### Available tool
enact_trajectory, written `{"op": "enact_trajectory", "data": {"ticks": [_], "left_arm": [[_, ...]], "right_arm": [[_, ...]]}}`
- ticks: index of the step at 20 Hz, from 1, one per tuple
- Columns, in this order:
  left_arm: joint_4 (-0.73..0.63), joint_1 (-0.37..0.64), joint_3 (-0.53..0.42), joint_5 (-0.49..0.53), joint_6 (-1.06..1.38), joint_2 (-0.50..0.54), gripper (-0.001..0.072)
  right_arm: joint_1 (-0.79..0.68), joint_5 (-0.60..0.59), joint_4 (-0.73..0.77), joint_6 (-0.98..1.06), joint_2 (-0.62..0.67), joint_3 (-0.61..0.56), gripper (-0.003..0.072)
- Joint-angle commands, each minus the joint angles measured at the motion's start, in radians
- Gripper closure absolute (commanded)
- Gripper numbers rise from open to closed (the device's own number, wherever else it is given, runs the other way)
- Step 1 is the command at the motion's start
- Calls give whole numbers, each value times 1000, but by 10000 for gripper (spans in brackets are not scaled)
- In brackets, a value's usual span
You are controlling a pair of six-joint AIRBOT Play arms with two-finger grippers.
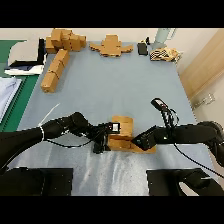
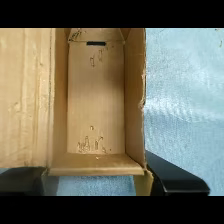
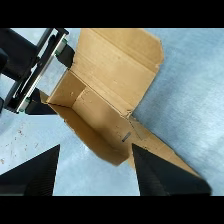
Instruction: Fold the box.
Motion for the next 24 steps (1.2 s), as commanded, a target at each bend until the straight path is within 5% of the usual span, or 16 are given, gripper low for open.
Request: {"op": "enact_trajectory", "data": {"ticks": [1, 9, 11, 18, 24], "left_arm": [[15, 0, -1, 0, -1, -1, 32], [15, 0, -1, -2, -1, -1, 64], [32, 0, -1, -3, 0, -1, 345], [61, 0, 1, -10, -74, 0, 351], [64, 0, 1, 97, -159, 1, 351]], "right_arm": [[0, 5, -1, 0, 0, 1, -23], [0, 5, -1, 0, 0, 1, -23], [0, 5, -1, 0, 0, 1, -23], [0, 5, -1, 0, 0, 1, -23], [0, 5, -5, 0, 0, 1, -22]]}}
